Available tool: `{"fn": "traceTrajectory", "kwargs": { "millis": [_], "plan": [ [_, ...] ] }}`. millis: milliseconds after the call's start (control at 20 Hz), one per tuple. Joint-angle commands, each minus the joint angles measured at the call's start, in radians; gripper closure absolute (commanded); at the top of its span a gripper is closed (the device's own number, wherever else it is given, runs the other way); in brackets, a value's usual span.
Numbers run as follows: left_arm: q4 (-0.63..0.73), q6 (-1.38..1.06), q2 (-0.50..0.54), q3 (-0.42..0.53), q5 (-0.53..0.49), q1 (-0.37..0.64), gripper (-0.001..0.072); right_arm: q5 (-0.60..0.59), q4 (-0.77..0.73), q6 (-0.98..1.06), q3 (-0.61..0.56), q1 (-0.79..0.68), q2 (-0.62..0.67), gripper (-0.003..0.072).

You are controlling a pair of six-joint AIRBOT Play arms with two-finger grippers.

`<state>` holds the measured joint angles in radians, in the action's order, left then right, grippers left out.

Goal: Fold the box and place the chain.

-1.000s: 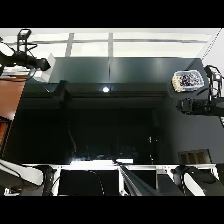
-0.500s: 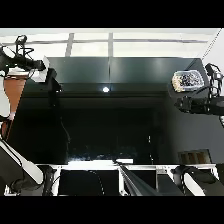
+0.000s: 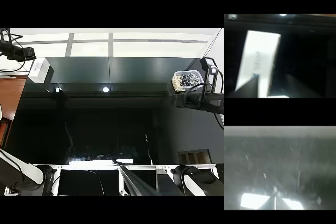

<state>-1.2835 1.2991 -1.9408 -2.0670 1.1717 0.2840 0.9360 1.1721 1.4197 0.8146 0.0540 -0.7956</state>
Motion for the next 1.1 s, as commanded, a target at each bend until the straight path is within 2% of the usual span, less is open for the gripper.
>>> {"fn": "traceTrajectory", "kwargs": {
  "millis": [0,50,100,200,350,400,450,550,700,1050],
  "plan": [
    [0.110,0.054,0.109,0.043,0.292,-0.034,0.0684,-0.161,0.071,-0.029,0.000,0.069,0.000,0.0669],
    [0.158,0.016,0.160,0.104,0.303,-0.059,0.0686,-0.161,0.110,-0.029,-0.001,0.069,0.000,0.0669],
    [0.166,-0.015,0.226,0.182,0.266,-0.096,0.0687,-0.162,0.158,-0.029,-0.007,0.069,0.000,0.0669],
    [0.106,-0.029,0.426,0.432,0.045,-0.199,0.0686,-0.190,0.218,-0.028,-0.047,0.069,-0.003,0.0670],
    [0.063,-0.008,0.784,0.929,-0.347,-0.340,0.0684,-0.296,0.226,-0.029,-0.143,0.069,-0.004,0.0669],
    [0.064,-0.009,0.885,1.081,-0.449,-0.370,0.0684,-0.320,0.237,-0.029,-0.165,0.069,-0.005,0.0669],
    [0.065,-0.009,0.982,1.228,-0.540,-0.393,0.0684,-0.331,0.237,-0.029,-0.180,0.069,-0.005,0.0669],
    [0.065,-0.009,1.122,1.424,-0.620,-0.402,0.0684,-0.330,0.235,-0.029,-0.199,0.070,-0.005,0.0669],
    [0.060,-0.010,1.231,1.526,-0.621,-0.387,0.0682,-0.293,0.235,-0.029,-0.201,0.069,-0.004,0.0669],
    [0.090,-0.012,1.244,1.531,-0.614,-0.388,0.0682,-0.290,0.236,-0.029,-0.201,0.069,-0.004,0.0669]
  ]
}}
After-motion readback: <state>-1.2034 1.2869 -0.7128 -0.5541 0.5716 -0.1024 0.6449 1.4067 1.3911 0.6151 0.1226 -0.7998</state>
